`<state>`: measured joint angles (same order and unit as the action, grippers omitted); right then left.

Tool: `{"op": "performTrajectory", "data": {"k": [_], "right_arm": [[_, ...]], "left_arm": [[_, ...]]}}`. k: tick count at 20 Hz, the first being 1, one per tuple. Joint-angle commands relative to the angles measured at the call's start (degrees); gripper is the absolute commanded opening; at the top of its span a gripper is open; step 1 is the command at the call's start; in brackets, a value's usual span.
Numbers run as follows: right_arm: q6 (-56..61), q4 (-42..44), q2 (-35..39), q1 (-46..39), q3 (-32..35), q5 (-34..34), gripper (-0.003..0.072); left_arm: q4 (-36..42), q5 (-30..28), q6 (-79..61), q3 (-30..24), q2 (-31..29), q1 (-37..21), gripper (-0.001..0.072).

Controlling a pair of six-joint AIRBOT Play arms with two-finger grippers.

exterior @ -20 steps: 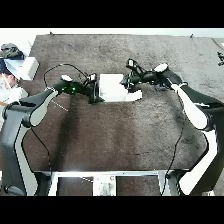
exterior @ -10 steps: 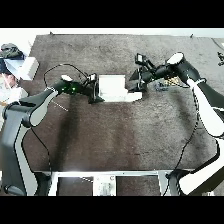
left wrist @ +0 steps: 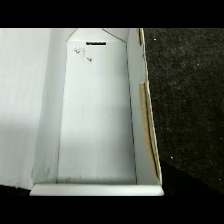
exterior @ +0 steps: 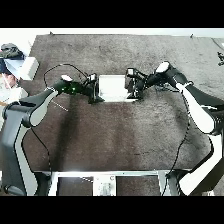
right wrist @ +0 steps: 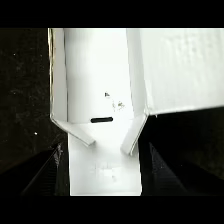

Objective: Fold the box and place the chain.

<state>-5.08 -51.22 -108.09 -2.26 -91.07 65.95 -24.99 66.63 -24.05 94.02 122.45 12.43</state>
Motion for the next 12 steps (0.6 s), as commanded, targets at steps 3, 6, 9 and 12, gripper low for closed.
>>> {"op": "performTrajectory", "data": {"k": [3, 6, 9, 12], "right_arm": [[-1.0, -1.1, -0.6, 1.4, 0.0, -3.3, 0.0317], [-1.2, 1.9, -0.7, 1.4, 0.0, -0.9, 0.0171], [-1.6, 5.2, -0.8, 1.4, 0.0, 0.5, 0.0171], [-1.8, 6.3, -1.3, 1.4, 0.1, 0.5, 0.0171]], "left_arm": [[0.0, 0.0, 0.0, 0.0, 0.0, 0.0, 0.0284], [0.1, 0.0, 0.0, 0.0, 0.0, 0.0, 0.0284], [0.1, 0.0, 0.0, 0.0, 0.0, 0.0, 0.0284], [0.1, 0.0, 0.0, 0.0, 0.0, 0.0, 0.0284]]}}
